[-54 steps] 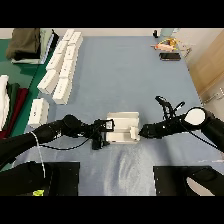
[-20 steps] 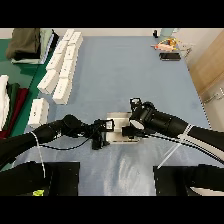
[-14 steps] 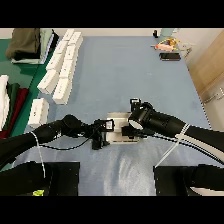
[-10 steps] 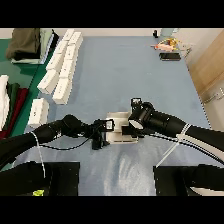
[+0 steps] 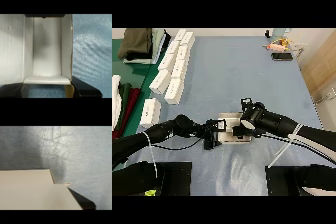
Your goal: Fold the box.
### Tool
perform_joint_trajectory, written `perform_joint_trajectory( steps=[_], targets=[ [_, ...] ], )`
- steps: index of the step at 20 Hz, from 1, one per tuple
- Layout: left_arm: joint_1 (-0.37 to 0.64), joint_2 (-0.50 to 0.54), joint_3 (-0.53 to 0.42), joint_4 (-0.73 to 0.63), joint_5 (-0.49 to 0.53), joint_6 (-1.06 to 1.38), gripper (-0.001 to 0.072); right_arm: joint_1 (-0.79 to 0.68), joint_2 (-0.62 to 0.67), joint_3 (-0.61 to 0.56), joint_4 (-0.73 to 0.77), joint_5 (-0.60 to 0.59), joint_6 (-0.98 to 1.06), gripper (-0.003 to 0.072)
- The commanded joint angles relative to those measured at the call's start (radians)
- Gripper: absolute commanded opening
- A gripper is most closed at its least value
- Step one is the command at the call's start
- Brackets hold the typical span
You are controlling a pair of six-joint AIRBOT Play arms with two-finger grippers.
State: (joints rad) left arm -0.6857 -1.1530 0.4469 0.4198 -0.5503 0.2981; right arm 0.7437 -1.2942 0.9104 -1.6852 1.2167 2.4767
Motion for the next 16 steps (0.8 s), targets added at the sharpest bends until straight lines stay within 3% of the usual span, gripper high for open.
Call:
perform_joint_trajectory(
  steps=[1,7,8,9,10,12,13,14,15,16],
  targets=[
    [0.000,0.000,0.001,0.000,0.000,-0.002,0.0465,0.000,0.004,0.000,0.010,0.010,-0.016,0.0521],
    [0.000,0.000,0.001,0.000,0.000,-0.002,0.0465,0.000,-0.014,0.000,0.010,0.010,-0.016,0.0511],
    [0.000,0.000,0.001,0.000,0.000,-0.002,0.0465,0.000,-0.021,0.000,0.010,0.010,-0.016,0.0419],
    [0.000,0.000,0.001,0.000,0.000,-0.002,0.0465,0.000,-0.022,0.000,0.010,0.010,-0.016,0.0141],
    [0.000,0.000,0.001,0.000,0.000,-0.002,0.0465,0.000,-0.022,0.000,0.011,0.010,-0.016,0.0001],
    [0.000,0.000,0.001,0.000,0.000,-0.002,0.0465,0.000,-0.021,0.000,0.014,0.010,-0.016,0.0001],
    [0.000,0.000,0.001,0.000,0.000,-0.002,0.0465,0.000,-0.020,0.000,0.014,0.010,-0.017,0.0110],
    [0.000,0.000,0.001,0.000,0.000,-0.002,0.0465,0.000,-0.019,0.000,0.017,0.011,-0.018,0.0457],
    [0.000,0.000,0.001,0.000,0.000,-0.002,0.0464,0.000,-0.019,0.000,0.018,0.020,-0.018,0.0579],
    [0.000,0.000,0.001,0.000,0.000,-0.002,0.0465,0.000,-0.019,0.000,0.023,0.037,-0.018,0.0579]
  ],
)
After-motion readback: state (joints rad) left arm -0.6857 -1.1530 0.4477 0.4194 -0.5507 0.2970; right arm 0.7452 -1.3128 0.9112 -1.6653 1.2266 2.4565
